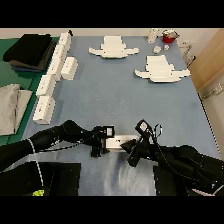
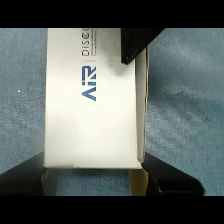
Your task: Fold the box.
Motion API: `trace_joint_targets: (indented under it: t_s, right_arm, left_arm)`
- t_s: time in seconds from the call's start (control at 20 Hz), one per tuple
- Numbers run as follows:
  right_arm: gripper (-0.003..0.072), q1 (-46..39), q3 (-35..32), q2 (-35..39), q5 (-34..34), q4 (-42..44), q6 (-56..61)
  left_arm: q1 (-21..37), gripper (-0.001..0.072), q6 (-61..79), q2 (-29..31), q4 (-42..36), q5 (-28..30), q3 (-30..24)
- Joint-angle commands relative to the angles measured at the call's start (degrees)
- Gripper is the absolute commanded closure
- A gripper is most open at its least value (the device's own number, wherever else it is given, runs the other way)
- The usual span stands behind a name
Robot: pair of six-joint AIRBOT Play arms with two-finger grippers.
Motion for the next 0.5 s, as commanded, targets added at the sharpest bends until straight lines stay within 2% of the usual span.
trace_joint_targets:
  t_s: [0.0,0.1,0.2,0.3,0.45]
  right_arm:
    - [0.0683,-0.1,2.3,1.6,-0.3,0.2,0.2]
    - [0.0683,-1.3,4.5,1.1,-5.1,-0.8,0.2]
    - [0.0683,-4.9,8.1,-0.1,-14.5,-4.0,0.7]
    - [0.0683,-10.3,13.2,-2.3,-25.7,-10.6,1.8]
    - [0.0683,-19.0,21.4,-6.7,-37.4,-21.7,3.0]
  left_arm:
    - [0.0,0.0252,0.2,0.0,0.1,0.0,0.0]
    - [0.0,0.0252,0.2,0.0,0.1,0.0,0.0]
    - [0.0,0.0251,0.2,0.0,0.1,0.0,0.0]
    - [0.0,0.0252,0.2,0.0,0.1,0.0,0.0]
    - [0.0,0.0252,0.2,0.0,0.1,0.0,0.0]
